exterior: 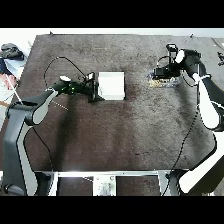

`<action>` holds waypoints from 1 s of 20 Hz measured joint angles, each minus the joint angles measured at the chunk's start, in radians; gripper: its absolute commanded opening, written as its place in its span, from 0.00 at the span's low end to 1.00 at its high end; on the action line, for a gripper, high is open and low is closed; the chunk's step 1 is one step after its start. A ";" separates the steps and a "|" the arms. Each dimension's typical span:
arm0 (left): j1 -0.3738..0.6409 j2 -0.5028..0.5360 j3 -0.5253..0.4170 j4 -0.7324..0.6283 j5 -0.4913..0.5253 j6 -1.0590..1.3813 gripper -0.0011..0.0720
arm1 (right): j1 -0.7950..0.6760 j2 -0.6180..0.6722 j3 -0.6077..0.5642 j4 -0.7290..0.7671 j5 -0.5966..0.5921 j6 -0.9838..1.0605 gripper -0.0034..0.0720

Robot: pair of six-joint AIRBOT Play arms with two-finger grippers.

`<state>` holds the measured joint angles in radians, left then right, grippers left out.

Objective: Fold the box and place the chain.

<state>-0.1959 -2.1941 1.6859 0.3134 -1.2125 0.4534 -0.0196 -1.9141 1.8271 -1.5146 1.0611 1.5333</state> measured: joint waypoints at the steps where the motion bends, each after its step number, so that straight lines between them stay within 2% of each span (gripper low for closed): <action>1: 0.000 0.000 0.000 0.000 0.000 0.000 0.74 | -0.001 -0.006 0.000 0.015 -0.009 -0.010 0.29; 13: 0.000 0.000 0.000 0.000 0.000 0.000 0.74 | -0.009 -0.076 0.000 0.105 -0.035 -0.054 0.29; 14: 0.000 0.000 0.000 0.000 0.000 0.000 0.74 | -0.009 -0.078 0.000 0.107 -0.040 -0.055 0.26; 16: 0.000 0.000 0.000 0.000 0.000 0.000 0.74 | -0.009 -0.080 0.000 0.110 -0.048 -0.057 0.08; 20: 0.000 0.000 0.000 0.000 0.000 0.000 0.74 | -0.008 -0.081 0.000 0.114 -0.053 -0.057 0.06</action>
